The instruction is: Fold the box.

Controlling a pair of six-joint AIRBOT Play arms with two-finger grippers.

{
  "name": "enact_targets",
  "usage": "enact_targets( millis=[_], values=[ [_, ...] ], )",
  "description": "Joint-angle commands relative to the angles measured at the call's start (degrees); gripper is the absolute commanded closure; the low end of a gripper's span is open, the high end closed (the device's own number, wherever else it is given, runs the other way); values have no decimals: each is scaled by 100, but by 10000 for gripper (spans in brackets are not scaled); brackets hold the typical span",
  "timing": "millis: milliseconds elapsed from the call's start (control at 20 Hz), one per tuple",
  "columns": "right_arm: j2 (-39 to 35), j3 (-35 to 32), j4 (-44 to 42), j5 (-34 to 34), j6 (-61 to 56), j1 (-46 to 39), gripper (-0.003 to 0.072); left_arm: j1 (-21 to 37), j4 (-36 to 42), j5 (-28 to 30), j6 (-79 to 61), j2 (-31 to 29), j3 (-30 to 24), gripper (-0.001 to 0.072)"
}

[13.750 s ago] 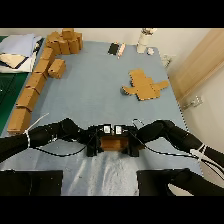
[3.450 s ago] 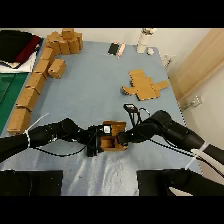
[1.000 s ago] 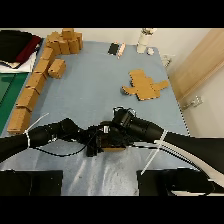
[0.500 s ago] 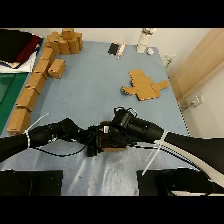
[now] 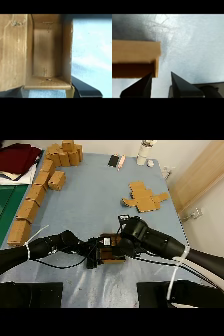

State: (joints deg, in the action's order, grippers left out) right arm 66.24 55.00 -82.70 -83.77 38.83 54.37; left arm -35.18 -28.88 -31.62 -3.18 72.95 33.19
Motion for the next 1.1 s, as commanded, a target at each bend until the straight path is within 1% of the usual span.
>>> enact_targets(
  millis=[0, 50, 100, 150, 200, 300, 450, 600, 700, 850, 950, 1050],
  values=[
    [-566, 4, 11, -284, -31, -9, 346, 4, -2, 2, -2, 4, -4, 366],
    [-719, 4, 120, -393, -28, -11, 356, 2, -2, 2, -2, 4, -2, 366],
    [-835, 4, 251, -470, -24, -11, 441, 4, -2, 2, -2, 4, -2, 366],
    [-920, 4, 380, -573, -24, -28, 551, 4, -2, 2, -2, 4, -2, 366],
    [-968, 4, 463, -645, 26, -116, 600, 4, -2, 4, -2, 4, -2, 367],
    [-988, 4, 468, -660, 326, -422, 610, 4, -2, 2, -2, 4, -2, 366],
    [-988, 4, 470, -623, 737, -986, 665, 4, 2, 17, -2, 4, -2, 366],
    [-988, 4, 463, -608, 1143, -1609, 665, 31, 11, 11, -2, -33, -2, 366],
    [-988, 4, 426, -603, 1368, -1941, 666, 42, -76, 15, 13, -192, -2, 366],
    [-986, 2, 396, -400, 1537, -2201, 665, 55, -382, 66, 310, -402, -2, 367],
    [-984, 2, 337, -280, 1637, -2299, 665, 66, -732, 61, 778, -431, -2, 366],
    [-957, 2, 245, -162, 1733, -2385, 666, 57, -824, 55, 920, -428, -4, 366]
  ],
)
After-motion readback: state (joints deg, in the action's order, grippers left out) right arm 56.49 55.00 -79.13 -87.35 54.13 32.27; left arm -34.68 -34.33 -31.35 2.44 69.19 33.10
